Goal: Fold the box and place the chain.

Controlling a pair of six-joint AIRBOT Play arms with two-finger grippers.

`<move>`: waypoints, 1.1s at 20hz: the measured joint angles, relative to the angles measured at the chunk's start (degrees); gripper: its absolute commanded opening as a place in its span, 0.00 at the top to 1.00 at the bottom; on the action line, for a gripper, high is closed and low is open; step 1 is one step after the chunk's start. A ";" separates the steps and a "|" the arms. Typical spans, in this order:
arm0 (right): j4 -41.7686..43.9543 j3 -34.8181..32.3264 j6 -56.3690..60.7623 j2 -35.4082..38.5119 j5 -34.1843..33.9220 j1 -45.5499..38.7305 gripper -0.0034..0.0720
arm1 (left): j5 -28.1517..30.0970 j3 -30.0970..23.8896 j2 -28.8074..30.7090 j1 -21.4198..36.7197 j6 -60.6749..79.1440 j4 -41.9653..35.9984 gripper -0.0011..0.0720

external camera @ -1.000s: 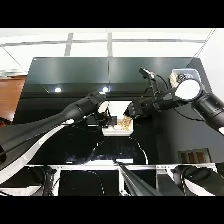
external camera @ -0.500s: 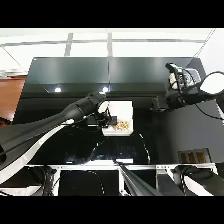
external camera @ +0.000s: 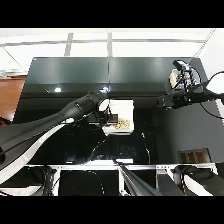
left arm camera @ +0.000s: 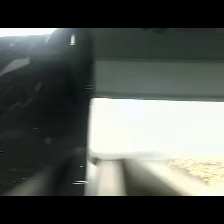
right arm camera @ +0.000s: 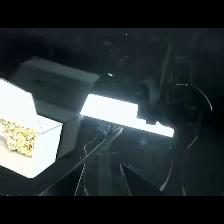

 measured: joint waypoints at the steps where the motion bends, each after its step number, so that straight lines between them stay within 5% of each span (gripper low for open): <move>1: -0.02 0.00 -0.09 0.02 -0.17 -0.07 0.59 | 0.09 0.55 0.20 -0.15 -0.13 0.00 0.31; 5: -0.20 0.00 -0.20 0.00 -1.14 -0.11 0.59 | -0.48 1.66 3.52 -1.36 2.64 0.57 0.31; 8: -0.61 0.00 -0.22 0.02 -1.64 -0.11 0.59 | -4.85 0.79 9.66 -2.40 6.64 8.20 0.31; 13: -1.33 0.00 -0.24 0.00 -2.54 -0.11 0.59 | -6.84 -12.61 27.30 5.57 11.63 18.45 0.31; 15: -1.38 0.00 -0.24 0.00 -2.86 -0.11 0.59 | -1.01 -20.72 34.12 13.44 18.88 12.02 0.31; 16: -1.40 0.00 -0.24 0.02 -3.04 -0.11 0.59 | 2.03 -24.24 36.54 16.90 25.40 6.21 0.23; 17: -1.33 0.00 -0.22 0.02 -3.08 -0.11 0.59 | 5.03 -27.58 38.51 20.04 34.16 -0.70 0.02; 22: -1.25 0.00 1.07 0.02 -3.41 -0.11 0.59 | 14.27 -39.82 40.65 27.02 89.00 -30.08 0.00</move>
